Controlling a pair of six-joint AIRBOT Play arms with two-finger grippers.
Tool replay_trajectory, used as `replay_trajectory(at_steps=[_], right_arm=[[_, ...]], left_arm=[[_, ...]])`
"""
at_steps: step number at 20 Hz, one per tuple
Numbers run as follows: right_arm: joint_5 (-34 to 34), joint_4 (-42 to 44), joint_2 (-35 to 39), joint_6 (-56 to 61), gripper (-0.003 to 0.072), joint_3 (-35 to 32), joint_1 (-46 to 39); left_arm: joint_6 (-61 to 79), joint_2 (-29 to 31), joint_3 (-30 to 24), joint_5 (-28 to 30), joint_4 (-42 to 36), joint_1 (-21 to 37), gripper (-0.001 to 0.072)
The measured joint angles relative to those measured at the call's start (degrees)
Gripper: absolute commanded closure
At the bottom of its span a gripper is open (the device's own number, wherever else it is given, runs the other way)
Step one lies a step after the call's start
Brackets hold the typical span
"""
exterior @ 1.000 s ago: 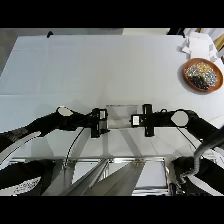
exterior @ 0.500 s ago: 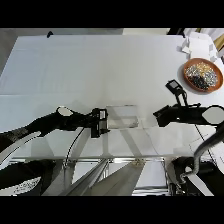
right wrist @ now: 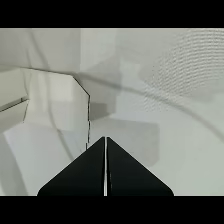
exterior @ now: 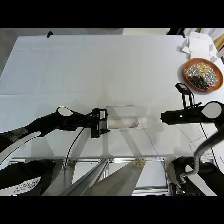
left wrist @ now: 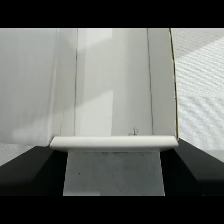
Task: Fold the box and place the chain.
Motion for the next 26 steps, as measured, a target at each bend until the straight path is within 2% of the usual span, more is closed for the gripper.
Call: replay_trajectory(at_steps=[9,19,21,24,26], right_arm=[[-0.85,12.68,-13.77,-9.27,0.0672,0.02,0.35],[-2.95,19.39,-16.70,-14.49,0.0666,0.02,5.01],[-2.75,20.48,-16.06,-15.26,0.0567,0.07,5.86],[-2.58,21.31,-13.97,-15.72,0.0564,0.17,6.54],[-2.34,21.68,-11.85,-15.85,0.0486,0.17,6.73]], left_arm=[[0.00,0.00,-0.02,0.00,-0.02,0.00,0.0440],[0.00,0.00,0.00,0.00,0.00,0.00,0.0440],[0.00,0.00,0.00,0.00,0.00,0.00,0.0440],[0.00,0.00,0.00,0.00,0.00,0.00,0.0440],[0.00,0.00,0.00,0.00,0.00,0.00,0.0440]])
